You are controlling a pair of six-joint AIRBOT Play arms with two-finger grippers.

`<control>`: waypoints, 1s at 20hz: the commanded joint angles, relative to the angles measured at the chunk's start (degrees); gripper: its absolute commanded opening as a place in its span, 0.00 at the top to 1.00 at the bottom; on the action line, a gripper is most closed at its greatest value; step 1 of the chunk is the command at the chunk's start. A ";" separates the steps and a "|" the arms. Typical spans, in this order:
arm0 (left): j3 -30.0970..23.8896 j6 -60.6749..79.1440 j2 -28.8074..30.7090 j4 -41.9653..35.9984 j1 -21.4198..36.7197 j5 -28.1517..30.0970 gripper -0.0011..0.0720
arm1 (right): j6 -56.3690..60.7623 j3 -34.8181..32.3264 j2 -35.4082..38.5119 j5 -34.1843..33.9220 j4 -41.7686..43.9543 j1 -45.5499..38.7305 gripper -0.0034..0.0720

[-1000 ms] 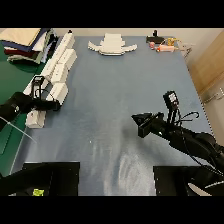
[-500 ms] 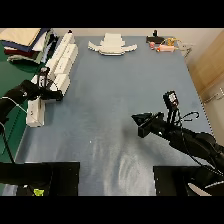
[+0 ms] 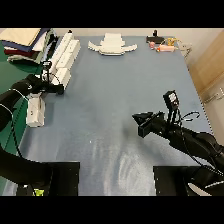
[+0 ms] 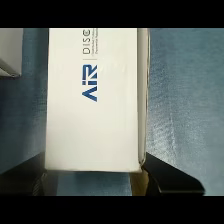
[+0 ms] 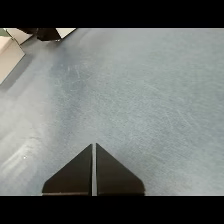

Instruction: Fold the box.

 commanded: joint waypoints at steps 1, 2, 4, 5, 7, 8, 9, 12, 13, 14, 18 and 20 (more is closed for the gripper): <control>1.03 -0.09 -1.20 0.02 -0.04 1.27 0.49 | 0.00 0.02 -0.04 0.02 -0.04 -0.04 0.90; 1.05 -0.07 -1.20 0.02 -0.04 1.46 0.49 | 0.00 0.02 -0.02 0.02 -0.04 -0.04 0.90; 1.05 -0.04 -1.20 0.04 -0.04 1.79 0.49 | 0.00 0.02 -0.02 0.02 -0.22 -0.04 0.90; 1.05 -0.04 -1.20 0.02 -0.04 1.88 0.49 | 0.00 0.02 -0.02 0.02 -0.22 -0.04 0.90; 1.05 -0.07 -1.36 0.02 -0.04 1.88 0.49 | 0.00 0.02 -0.02 0.00 -0.22 -0.04 0.90; 1.05 -0.07 -1.53 0.00 -0.04 1.86 0.49 | 0.00 0.02 -0.02 0.00 -0.22 -0.04 0.90; 1.03 -0.07 -1.68 0.00 -0.07 1.68 0.49 | 0.00 0.02 -0.02 0.02 -0.22 -0.04 0.90; 1.07 -0.24 -1.77 0.04 -0.04 1.40 0.02 | 0.00 0.02 -0.02 0.00 -0.20 -0.04 0.90; 1.07 -0.24 -1.75 0.07 -0.02 1.38 0.02 | 0.00 0.02 -0.02 -0.02 -0.20 -0.04 0.90; 1.09 -0.24 -1.68 0.09 0.04 1.29 0.02 | 0.00 0.02 -0.02 -0.02 -0.20 -0.04 0.90; 1.09 -0.26 1.16 0.96 0.92 -5.57 0.02 | 0.00 0.02 -0.02 -0.81 -0.22 -0.04 0.90; 1.09 -1.29 3.98 0.96 2.34 -12.61 0.02 | 0.00 0.02 -0.02 -1.22 -0.22 -0.02 0.90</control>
